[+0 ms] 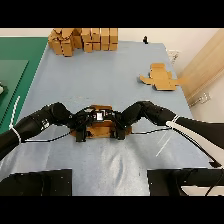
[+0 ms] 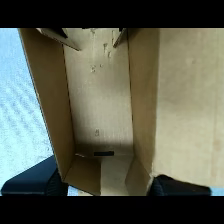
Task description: Fold the box.
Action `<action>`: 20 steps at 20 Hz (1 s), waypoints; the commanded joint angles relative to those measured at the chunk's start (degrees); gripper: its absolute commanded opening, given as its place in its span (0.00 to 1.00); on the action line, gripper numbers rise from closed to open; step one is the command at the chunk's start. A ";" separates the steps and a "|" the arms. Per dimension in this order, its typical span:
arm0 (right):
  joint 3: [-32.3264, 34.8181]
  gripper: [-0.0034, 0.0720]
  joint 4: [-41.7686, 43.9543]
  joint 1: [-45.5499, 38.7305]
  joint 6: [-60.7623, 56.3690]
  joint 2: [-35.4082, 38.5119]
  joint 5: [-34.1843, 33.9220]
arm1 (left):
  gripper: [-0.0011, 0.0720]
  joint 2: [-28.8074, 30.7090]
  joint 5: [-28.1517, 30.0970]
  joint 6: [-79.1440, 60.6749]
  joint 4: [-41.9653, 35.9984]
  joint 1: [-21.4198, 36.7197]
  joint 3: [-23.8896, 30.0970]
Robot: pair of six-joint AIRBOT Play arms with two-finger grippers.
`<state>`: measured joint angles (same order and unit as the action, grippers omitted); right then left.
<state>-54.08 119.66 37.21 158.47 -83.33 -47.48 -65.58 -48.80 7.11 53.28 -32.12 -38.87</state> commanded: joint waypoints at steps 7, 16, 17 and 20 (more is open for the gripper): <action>0.00 0.15 0.15 0.02 -0.07 -0.04 0.02 | 0.03 0.90 -9.29 13.07 17.46 2.19 -4.37; 0.00 0.15 0.15 0.02 -0.07 -0.04 0.07 | 0.03 16.79 -14.88 21.99 -3.52 29.46 -4.31; 0.00 0.15 0.15 0.02 -0.07 -0.04 0.04 | 0.03 16.90 -15.45 29.57 -1.73 33.70 -3.80; 0.00 0.15 0.17 0.02 -0.07 -0.04 0.07 | 0.03 14.91 -18.82 56.06 9.09 39.52 -0.90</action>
<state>-54.08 119.81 37.21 158.43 -83.33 -47.40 -50.59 -64.16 41.47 56.97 0.64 -41.63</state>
